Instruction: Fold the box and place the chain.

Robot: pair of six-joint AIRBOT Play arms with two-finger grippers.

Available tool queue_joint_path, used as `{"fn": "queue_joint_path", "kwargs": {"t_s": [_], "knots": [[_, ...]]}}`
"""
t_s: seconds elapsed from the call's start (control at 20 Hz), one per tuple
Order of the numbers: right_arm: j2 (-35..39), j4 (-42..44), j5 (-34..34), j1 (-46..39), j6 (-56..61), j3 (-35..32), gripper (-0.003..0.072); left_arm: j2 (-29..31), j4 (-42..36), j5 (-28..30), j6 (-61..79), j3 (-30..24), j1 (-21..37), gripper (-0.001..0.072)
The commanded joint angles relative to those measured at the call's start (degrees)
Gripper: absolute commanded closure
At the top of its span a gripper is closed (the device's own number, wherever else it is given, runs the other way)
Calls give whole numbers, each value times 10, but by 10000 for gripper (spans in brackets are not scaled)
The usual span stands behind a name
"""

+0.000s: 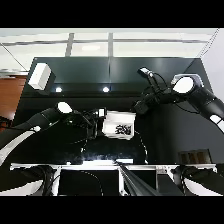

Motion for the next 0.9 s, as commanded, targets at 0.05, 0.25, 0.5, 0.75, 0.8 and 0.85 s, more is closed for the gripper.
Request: {"fn": "queue_joint_path", "kwargs": {"t_s": [0.05, 0.25, 0.5, 0.75, 0.8, 0.85], "knots": [[16, 21, 111, 6, -96, 8, 5, 0, 0, 0, 0, 0, 0, 315], [19, 31, 133, 21, -104, -27, 6, 0, 0, 0, 0, 0, 0, 315], [20, 27, 11, 60, -234, -59, 6, 0, 0, 0, 0, 0, 0, 315], [20, -6, 26, 67, -267, -59, 6, 0, 0, 0, 0, 0, 0, 315], [20, -9, 34, 67, -267, -59, 7, 0, 0, 0, 0, 0, 0, 315], [23, -10, 38, 68, -267, -59, 7, 0, 0, 0, 0, 0, 0, 315]]}}
